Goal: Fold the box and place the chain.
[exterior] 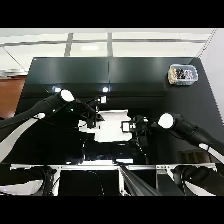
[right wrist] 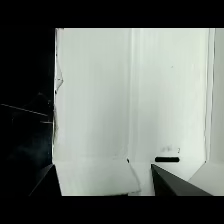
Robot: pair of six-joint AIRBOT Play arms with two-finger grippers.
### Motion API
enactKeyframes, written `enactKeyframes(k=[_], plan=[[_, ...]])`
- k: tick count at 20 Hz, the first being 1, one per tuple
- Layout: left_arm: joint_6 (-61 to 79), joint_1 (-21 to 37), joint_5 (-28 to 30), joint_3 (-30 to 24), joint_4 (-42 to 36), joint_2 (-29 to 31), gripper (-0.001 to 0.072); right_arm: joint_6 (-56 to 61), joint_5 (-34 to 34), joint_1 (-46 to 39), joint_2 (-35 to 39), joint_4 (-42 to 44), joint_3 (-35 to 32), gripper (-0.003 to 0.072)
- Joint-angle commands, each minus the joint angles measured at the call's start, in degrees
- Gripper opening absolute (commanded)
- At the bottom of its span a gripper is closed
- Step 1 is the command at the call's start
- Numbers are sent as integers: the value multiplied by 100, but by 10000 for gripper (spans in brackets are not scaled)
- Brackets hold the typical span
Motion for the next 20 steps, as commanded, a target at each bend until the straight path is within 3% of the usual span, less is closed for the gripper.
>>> enactKeyframes(k=[1,9,16,20], plan=[[0,-4,7,4,17,0,24,-44,-468,175,-109,308,22,706],[0,-4,2,4,15,0,24,-48,-529,-358,317,210,269,706],[0,-4,7,4,17,0,24,-863,-573,-789,221,1305,269,706],[0,-4,9,4,17,0,24,-1187,-223,-824,-136,1714,267,706]])
